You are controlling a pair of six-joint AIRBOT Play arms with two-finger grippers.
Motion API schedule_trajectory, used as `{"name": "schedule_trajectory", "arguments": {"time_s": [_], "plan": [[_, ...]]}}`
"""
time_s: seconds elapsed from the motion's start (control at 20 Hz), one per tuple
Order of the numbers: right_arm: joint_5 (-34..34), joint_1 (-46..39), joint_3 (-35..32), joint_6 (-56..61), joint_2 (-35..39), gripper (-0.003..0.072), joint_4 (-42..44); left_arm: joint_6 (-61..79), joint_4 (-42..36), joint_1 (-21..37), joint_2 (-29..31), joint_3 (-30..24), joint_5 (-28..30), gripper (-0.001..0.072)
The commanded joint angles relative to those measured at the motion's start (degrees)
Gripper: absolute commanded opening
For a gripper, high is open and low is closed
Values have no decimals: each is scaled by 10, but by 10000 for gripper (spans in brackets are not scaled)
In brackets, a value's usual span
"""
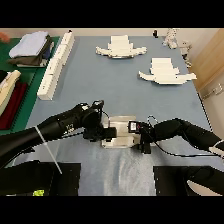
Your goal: Fold the box.
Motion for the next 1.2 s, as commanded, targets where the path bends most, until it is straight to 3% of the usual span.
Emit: {"name": "schedule_trajectory", "arguments": {"time_s": [0.0,0.55,0.6,0.65,0.75,0.8,0.9,1.15], "plan": [[0,0,0,0,0,596,0,-44,23,-16,-42,31,-26,404],[0,0,0,0,0,596,0,-87,72,-47,-134,115,-97,403],[0,0,0,0,0,596,0,-97,78,-48,-134,115,-97,373],[0,0,0,0,0,596,0,-104,84,-50,-134,115,-97,229],[0,0,0,0,0,596,0,-105,84,-51,-134,115,-97,198],[0,0,0,0,0,596,0,-104,85,-51,-134,115,-97,53],[0,0,0,0,0,596,0,-104,85,-51,-134,115,-97,14],[0,0,0,0,0,596,0,-103,84,-51,-134,115,-96,15]]}}
